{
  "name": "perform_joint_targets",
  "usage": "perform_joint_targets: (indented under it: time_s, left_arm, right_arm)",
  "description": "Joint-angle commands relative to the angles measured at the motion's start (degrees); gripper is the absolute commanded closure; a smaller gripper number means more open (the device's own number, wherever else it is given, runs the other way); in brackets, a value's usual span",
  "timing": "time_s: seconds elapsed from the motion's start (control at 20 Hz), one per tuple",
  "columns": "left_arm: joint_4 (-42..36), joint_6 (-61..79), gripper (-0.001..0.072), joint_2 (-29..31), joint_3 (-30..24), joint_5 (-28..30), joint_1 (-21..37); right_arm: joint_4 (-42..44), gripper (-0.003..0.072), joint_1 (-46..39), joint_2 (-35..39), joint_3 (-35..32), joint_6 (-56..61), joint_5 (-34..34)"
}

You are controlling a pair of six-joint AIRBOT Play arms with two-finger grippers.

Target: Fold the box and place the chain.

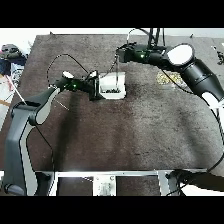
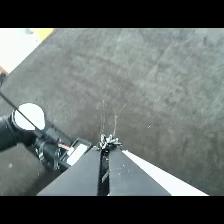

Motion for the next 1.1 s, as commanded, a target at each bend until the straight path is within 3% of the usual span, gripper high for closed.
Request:
perform_joint_targets:
  time_s: [0.0, 0.3, 0.35, 0.4, 0.5, 0.6, 0.7, 0.85, 1.05]
  left_arm:
    - [0.02, 0.02, 0.0241, 0.0, 0.0, 0.0, 0.02]
    - [0.02, 0.02, 0.0241, 0.0, 0.02, 0.02, 0.02]
    - [0.02, 0.02, 0.0241, 0.0, 0.0, 0.02, 0.02]
    - [0.02, 0.02, 0.024, 0.0, 0.0, 0.02, 0.02]
    - [0.02, 0.02, 0.0241, 0.0, 0.0, 0.02, 0.02]
    - [0.02, 0.02, 0.024, 0.0, 0.0, 0.0, 0.02]
    - [0.02, 0.02, 0.0241, 0.0, 0.0, 0.02, 0.02]
    - [0.02, 0.02, 0.0241, 0.0, 0.02, 0.0, 0.02]
    - [0.02, 0.02, 0.024, 0.0, 0.02, 0.02, 0.02]
  right_arm:
    - [-0.35, 0.0672, 0.17, -3.06, -0.07, -0.02, 2.73]
    - [-3.08, 0.0668, 0.02, -9.73, -1.64, -0.04, 3.21]
    - [-4.35, 0.0494, 0.02, -10.23, -1.62, -0.07, 3.19]
    - [-6.16, 0.0163, -0.07, -10.43, -1.62, -0.07, 3.19]
    - [-10.71, 0.0325, -0.42, -10.38, -1.16, -0.07, 3.02]
    - [-11.63, 0.0346, -2.03, -10.4, -0.15, -0.46, 2.91]
    - [-11.8, 0.0566, -4.09, -10.64, 1.14, -3.91, 2.34]
    - [-10.38, 0.0565, -8.37, -14.93, 7.82, -8.17, 10.16]
    - [2.54, 0.0567, -13.4, -24.26, 18.73, -22.32, 23.82]
